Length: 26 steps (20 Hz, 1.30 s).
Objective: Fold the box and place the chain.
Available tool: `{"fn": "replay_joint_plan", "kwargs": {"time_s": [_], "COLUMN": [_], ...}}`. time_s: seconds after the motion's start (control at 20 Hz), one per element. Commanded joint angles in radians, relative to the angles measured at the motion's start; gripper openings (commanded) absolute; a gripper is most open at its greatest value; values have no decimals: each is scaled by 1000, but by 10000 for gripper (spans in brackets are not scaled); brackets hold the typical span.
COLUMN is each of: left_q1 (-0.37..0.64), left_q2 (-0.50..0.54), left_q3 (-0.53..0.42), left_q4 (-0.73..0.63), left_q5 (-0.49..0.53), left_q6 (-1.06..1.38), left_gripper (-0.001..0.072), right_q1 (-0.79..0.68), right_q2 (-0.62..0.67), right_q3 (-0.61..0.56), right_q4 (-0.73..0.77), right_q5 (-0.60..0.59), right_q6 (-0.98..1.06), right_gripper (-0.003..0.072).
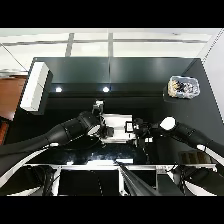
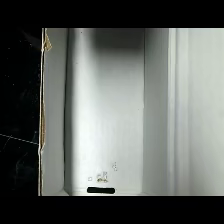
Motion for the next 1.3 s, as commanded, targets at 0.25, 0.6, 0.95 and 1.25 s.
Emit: {"fn": "replay_joint_plan", "kwargs": {"time_s": [0.25, 0.6, 0.95, 1.25], "left_q1": [-2, -2, -1, -1], "left_q2": [-6, -6, -6, -6], "left_q3": [1, 1, 1, 1], "left_q4": [-28, -34, -34, -34], "left_q5": [2, -4, -11, -10], "left_q6": [2, 2, -10, -10], "left_gripper": [156, 32, 436, 433], "right_q1": [1, 1, 1, 1], "right_q2": [0, 0, 0, 0], "right_q3": [0, 0, 0, 0], "right_q4": [1, 0, -2, -2], "right_q5": [16, 19, 18, 18], "right_q6": [0, 0, 0, 0], "right_gripper": [346, 346, 346, 346]}}
